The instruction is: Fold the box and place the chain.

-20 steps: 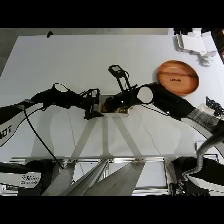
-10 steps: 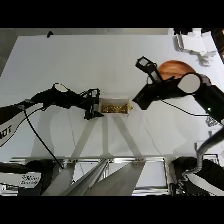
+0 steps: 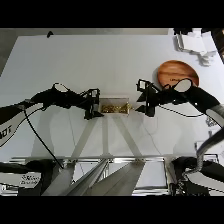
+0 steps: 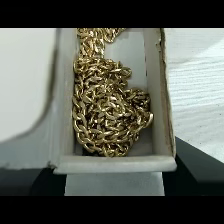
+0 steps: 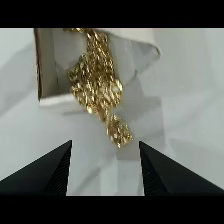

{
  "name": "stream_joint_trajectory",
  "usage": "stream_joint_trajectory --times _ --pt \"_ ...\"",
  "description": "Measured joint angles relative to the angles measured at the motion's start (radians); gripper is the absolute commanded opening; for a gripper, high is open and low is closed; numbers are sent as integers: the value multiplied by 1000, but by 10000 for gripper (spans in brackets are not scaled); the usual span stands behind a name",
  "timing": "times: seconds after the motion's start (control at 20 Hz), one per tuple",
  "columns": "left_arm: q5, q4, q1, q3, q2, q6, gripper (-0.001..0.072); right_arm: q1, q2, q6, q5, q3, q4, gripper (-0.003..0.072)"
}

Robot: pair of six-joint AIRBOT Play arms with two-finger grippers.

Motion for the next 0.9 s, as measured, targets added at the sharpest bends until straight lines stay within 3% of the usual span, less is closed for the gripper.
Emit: stream_joint_trajectory --times 0.15,0.3,0.4,0.55,0.65,0.9 --pt "0 0 0 0 0 0 149 -3 -56 -173 -2 -4 119 406" --pt "0 0 0 0 0 0 149 -5 -83 -269 1 -5 183 404" --pt "0 0 0 0 0 0 149 -5 -90 -303 1 -5 206 277" --pt "0 0 0 0 0 0 148 -5 -96 -327 1 -5 221 194" --pt "0 0 0 0 0 0 148 -5 -97 -333 -2 -5 225 9" --pt "0 0 0 0 0 0 148 -3 -87 -295 -10 -6 219 7"
